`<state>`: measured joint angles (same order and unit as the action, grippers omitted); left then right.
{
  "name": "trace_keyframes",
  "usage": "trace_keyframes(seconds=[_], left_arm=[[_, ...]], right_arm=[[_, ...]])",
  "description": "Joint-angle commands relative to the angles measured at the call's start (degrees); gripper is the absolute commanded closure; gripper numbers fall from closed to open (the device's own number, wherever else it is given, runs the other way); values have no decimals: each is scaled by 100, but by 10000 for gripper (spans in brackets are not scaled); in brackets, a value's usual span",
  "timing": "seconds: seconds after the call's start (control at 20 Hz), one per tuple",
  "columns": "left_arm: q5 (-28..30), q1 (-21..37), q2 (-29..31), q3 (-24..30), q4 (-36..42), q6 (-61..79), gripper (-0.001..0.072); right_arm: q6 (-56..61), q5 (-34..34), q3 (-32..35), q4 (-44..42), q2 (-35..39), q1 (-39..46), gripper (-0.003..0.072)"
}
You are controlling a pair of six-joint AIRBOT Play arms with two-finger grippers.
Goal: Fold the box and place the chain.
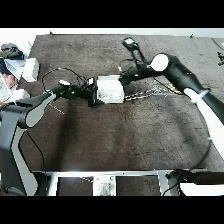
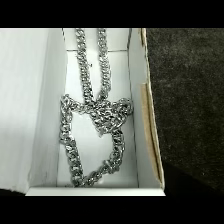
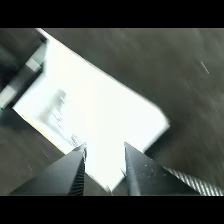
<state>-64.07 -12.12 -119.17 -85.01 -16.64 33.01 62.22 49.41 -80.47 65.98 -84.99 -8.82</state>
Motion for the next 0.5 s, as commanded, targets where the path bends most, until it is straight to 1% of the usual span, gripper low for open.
trace_keyframes(seconds=[0.0,0.05,0.15,0.25,0.3,0.35,0.4,0.45], left_arm=[[0,2,-4,2,-2,2,424],[0,2,-4,2,-2,2,424],[0,2,-4,2,-2,2,424],[0,2,-4,2,-2,2,424],[2,2,-4,2,-2,2,424],[0,2,-4,2,-2,2,424],[0,2,-4,2,-2,2,424],[0,2,-4,2,-2,2,424]], right_arm=[[376,-315,1421,-22,918,669,355],[546,-654,1921,-20,1165,909,354],[979,-1346,2695,-22,1379,1368,353],[1414,-1976,3202,-33,1320,1731,353],[1589,-2247,3348,-50,1239,1823,351],[1626,-2487,3421,-68,1113,1836,167],[1628,-2649,3432,-146,984,1827,59],[1626,-2809,3427,-337,846,1803,157]])
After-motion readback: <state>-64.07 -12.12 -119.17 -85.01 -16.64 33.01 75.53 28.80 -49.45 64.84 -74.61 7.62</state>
